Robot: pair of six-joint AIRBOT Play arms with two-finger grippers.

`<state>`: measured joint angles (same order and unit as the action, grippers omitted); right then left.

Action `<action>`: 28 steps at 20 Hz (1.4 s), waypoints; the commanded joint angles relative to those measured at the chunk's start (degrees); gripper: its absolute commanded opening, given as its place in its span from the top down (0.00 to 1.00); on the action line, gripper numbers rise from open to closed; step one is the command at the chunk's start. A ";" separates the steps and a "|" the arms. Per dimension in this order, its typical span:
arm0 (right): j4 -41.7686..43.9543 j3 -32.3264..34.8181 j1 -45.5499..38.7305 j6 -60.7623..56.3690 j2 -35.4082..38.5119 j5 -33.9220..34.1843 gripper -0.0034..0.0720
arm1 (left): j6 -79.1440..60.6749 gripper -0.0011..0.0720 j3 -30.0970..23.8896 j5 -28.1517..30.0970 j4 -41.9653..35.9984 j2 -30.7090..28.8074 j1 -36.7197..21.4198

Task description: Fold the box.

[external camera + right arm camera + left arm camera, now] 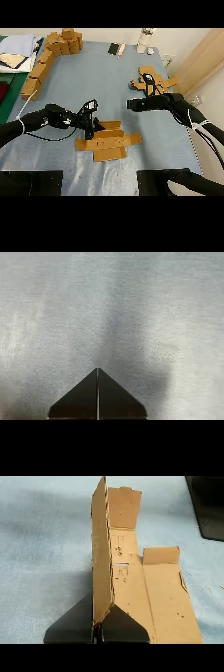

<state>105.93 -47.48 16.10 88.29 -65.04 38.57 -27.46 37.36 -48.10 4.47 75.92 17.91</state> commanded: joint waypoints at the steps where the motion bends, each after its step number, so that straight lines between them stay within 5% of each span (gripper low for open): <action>1: -0.50 -0.04 0.44 0.00 -0.02 -0.92 0.95 | -0.31 0.97 -0.07 -1.75 0.92 -1.29 -0.04; 10: -0.46 -0.04 0.46 -0.02 -0.02 -3.19 0.95 | -7.08 0.97 -2.01 6.43 -0.48 -2.51 4.15; 20: -0.48 -0.04 0.46 0.00 0.00 -3.02 0.95 | -4.44 0.97 -3.54 4.48 -0.83 -3.98 4.52; 28: -0.46 -0.04 0.46 0.00 0.00 -3.85 0.95 | -25.29 0.97 -3.37 13.77 -18.60 -4.46 4.50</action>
<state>105.45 -47.46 16.56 88.29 -65.04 35.18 -44.99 33.93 -38.30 -8.36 71.46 22.41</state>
